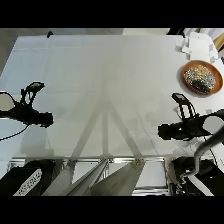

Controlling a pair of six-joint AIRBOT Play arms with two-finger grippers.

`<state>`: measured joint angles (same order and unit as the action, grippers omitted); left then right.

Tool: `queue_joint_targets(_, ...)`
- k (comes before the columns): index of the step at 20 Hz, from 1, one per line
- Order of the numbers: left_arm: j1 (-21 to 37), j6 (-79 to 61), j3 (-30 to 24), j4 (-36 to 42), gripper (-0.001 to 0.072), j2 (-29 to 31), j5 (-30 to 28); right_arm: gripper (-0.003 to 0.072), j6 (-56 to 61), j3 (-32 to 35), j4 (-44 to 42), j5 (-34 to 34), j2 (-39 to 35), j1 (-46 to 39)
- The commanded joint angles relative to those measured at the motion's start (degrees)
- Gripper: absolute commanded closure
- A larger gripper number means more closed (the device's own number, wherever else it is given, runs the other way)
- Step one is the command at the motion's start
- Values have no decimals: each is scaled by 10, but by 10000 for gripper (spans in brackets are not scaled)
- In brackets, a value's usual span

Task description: Fold the box and place the chain.

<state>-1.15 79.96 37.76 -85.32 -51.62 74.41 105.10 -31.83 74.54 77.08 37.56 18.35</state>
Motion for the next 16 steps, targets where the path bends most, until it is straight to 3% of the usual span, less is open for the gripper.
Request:
queue_joint_targets(1, 0, 0, 0, 0, 176, 0, 0, 372, 0, -1, 0, -2, 0, 0)
queue_joint_targets(5, 0, 0, 0, 0, 176, 0, 0, 384, -5, -3, 9, -31, 0, 0)
queue_joint_targets(6, 0, 0, 0, 0, 176, 0, 0, 444, -6, -13, 36, -33, 0, 0)
queue_joint_targets(8, 0, 0, 0, 0, 176, 0, 0, 453, -2, -57, 111, 2, 7, -24)
queue_joint_targets(11, 0, 0, 0, 0, 176, 0, 0, 453, -61, -158, 247, 55, 43, -141)
queue_joint_targets(13, 0, 0, 0, 0, 176, 0, 0, 452, -148, -208, 293, 57, 79, -250)
queue_joint_targets(15, 0, 0, 0, 0, 176, 0, 0, 447, -198, -223, 295, -4, 113, -338)
queue_joint_targets(16, 0, 0, 0, 0, 176, 0, 0, 396, -211, -223, 283, -40, 130, -362)
